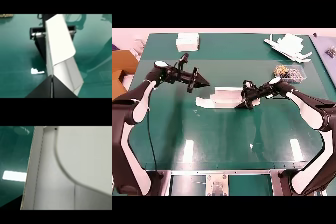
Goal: Fold the box and place the chain.
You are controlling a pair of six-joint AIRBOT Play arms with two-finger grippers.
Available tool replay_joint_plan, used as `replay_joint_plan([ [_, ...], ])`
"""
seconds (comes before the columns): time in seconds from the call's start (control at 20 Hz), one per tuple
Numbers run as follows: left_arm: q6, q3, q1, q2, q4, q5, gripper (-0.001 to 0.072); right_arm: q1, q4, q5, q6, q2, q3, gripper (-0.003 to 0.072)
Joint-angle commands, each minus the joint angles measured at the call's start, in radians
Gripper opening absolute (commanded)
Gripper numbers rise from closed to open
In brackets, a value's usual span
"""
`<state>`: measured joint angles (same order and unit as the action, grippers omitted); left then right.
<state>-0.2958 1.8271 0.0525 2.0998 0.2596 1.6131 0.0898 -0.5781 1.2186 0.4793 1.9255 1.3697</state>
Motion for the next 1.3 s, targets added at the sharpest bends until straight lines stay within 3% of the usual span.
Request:
replay_joint_plan([
  [0.0, 0.1, 0.046, -0.019, -0.015, -0.011, 0.094, 0.0013, 0.0, 0.001, -0.002, 0.0, 0.0, 0.0, 0.055],
  [0.2, 0.248, 0.039, -0.019, -0.127, -0.005, 0.06, 0.0011, 0.0, 0.001, -0.002, 0.0, 0.0, 0.0, 0.055],
  [0.3, 0.272, -0.01, -0.019, -0.188, -0.005, 0.005, 0.0012, 0.0, 0.001, -0.002, 0.0, 0.0, 0.0, 0.055],
  [0.45, 0.232, -0.253, -0.018, -0.355, -0.007, -0.215, 0.0011, 0.0, 0.001, -0.002, 0.0, 0.0, 0.0, 0.055],
  [0.6, 0.084, -0.581, 0.009, -0.536, -0.098, -0.486, 0.0011, 0.0, 0.002, -0.002, 0.0, 0.0, 0.0, 0.055],
  [0.75, -0.044, -0.766, 0.061, -0.615, -0.14, -0.63, 0.0012, 0.0, 0.001, -0.002, 0.0, 0.0, 0.0, 0.055],
  [1.0, -0.091, -0.846, 0.145, -0.623, -0.168, -0.839, 0.0012, 0.0, 0.002, -0.002, 0.0, 0.0, 0.0, 0.055],
  [1.25, -0.159, -0.904, 0.179, -0.622, -0.198, -0.803, 0.0012, 0.0, 0.002, -0.002, 0.0, 0.0, 0.0, 0.055],
])
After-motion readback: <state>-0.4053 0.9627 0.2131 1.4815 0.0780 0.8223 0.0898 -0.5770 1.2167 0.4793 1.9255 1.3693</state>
